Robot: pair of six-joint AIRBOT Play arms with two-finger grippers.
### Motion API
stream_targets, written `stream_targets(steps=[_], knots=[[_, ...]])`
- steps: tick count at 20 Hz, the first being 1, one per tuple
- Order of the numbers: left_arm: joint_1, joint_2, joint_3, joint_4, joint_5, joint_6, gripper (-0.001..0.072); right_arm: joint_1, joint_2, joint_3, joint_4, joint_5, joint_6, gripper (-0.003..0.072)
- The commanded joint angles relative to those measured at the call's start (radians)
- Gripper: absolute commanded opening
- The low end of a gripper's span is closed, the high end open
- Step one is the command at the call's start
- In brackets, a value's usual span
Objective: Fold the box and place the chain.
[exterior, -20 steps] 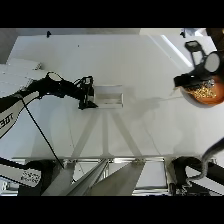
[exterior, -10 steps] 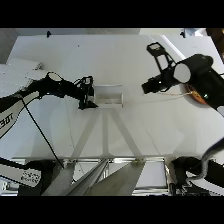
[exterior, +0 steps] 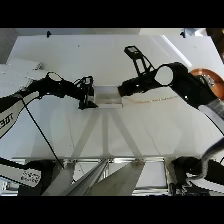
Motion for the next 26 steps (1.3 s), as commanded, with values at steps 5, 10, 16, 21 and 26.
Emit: stream_targets(steps=[5, 10, 16, 21, 26], knots=[[0.000, 0.000, 0.000, 0.000, 0.000, 0.000, 0.0174, 0.036, -0.104, 0.024, 0.407, -0.131, -0.364, 0.0007], [0.000, 0.000, 0.000, 0.000, 0.000, 0.000, 0.0174, 0.056, -0.177, 0.029, 0.423, -0.190, -0.428, 0.0008], [0.000, 0.000, 0.000, 0.000, 0.000, 0.000, 0.0174, 0.048, -0.181, 0.030, 0.224, -0.090, -0.410, 0.0257], [0.000, 0.000, 0.000, 0.000, 0.000, 0.000, 0.0174, 0.008, -0.110, 0.031, 0.183, -0.035, -0.389, 0.0257], [0.000, 0.000, 0.000, 0.000, 0.000, 0.000, 0.0174, -0.204, 0.080, 0.031, -0.200, 0.161, -0.176, 0.0257]])
